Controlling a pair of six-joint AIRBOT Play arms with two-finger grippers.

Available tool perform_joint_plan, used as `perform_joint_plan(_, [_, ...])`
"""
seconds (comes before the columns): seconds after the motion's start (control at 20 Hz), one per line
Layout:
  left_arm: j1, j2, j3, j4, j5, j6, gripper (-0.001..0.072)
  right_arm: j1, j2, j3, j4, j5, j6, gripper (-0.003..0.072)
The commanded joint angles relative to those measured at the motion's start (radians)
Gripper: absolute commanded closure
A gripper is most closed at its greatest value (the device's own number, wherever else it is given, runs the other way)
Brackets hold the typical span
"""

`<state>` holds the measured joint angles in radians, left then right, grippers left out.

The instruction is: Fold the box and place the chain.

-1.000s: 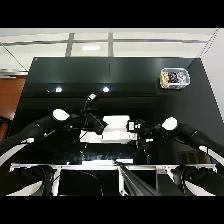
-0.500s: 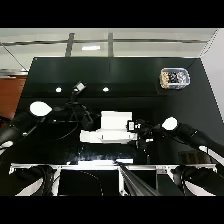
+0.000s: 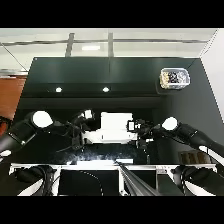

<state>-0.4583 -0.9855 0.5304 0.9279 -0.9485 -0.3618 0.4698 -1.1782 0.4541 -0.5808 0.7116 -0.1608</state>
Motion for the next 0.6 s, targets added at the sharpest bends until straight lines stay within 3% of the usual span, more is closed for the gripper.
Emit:
perform_joint_plan(0.0, [-0.100,-0.032,-0.034,0.058,0.236,0.052,0.0001,0.000,0.000,0.000,0.000,0.000,0.000,0.0257])
perform_joint_plan(0.1, [-0.131,-0.077,-0.032,0.053,0.302,0.052,0.0002,0.000,0.000,0.000,0.000,0.000,0.000,0.0258])
perform_joint_plan(0.4, [-0.137,-0.114,-0.028,-0.084,0.290,0.053,0.0032,0.000,0.000,0.000,0.000,0.000,0.000,0.0258])
perform_joint_plan(0.5, [-0.137,-0.114,-0.028,-0.114,0.262,0.052,0.0440,0.000,0.000,0.000,0.000,0.000,0.000,0.0257])
perform_joint_plan(0.55, [-0.137,-0.114,-0.028,-0.135,0.243,0.053,0.0487,0.000,0.000,0.000,0.000,0.000,0.000,0.0257])
